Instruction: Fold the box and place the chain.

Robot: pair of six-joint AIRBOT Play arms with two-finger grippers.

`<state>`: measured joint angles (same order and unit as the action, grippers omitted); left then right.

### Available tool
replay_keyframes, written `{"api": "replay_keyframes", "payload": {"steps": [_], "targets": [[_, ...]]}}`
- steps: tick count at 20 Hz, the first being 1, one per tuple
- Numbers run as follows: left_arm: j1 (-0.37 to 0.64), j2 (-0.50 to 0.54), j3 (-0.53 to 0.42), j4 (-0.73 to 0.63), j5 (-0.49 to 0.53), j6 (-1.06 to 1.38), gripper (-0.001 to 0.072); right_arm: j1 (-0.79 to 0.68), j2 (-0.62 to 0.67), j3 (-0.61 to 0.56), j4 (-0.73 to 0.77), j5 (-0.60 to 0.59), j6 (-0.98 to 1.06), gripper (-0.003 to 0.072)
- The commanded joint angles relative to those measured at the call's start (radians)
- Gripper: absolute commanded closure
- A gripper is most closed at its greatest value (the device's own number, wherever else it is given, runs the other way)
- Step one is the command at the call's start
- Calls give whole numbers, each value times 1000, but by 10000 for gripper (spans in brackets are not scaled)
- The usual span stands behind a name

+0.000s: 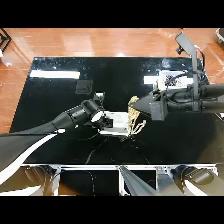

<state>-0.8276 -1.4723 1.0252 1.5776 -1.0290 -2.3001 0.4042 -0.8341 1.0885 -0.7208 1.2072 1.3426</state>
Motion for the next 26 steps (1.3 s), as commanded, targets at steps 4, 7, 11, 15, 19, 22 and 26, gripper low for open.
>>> {"api": "replay_keyframes", "payload": {"steps": [4, 7, 11, 15, 19, 22, 26], "targets": [[0, 0, 0, 0, 1, 0, 687, 111, -108, 0, 56, -128, -15, 665], [0, 0, 0, 0, 0, 0, 687, 126, -145, 0, -44, -88, -1, 665], [0, 0, 0, 0, 0, 0, 687, 126, -146, -15, -199, -50, 60, 665], [0, 0, 0, 0, 1, 0, 687, 127, -156, -122, -192, -109, 60, 665], [0, 0, 0, 0, 5, 0, 687, 129, -191, -201, -163, -192, 59, 664], [0, 0, 0, 0, 5, 0, 687, 155, -238, -201, -163, -222, 48, 664], [0, 0, 0, 0, 5, 0, 687, 170, -286, -201, -171, -238, 49, 663]]}}
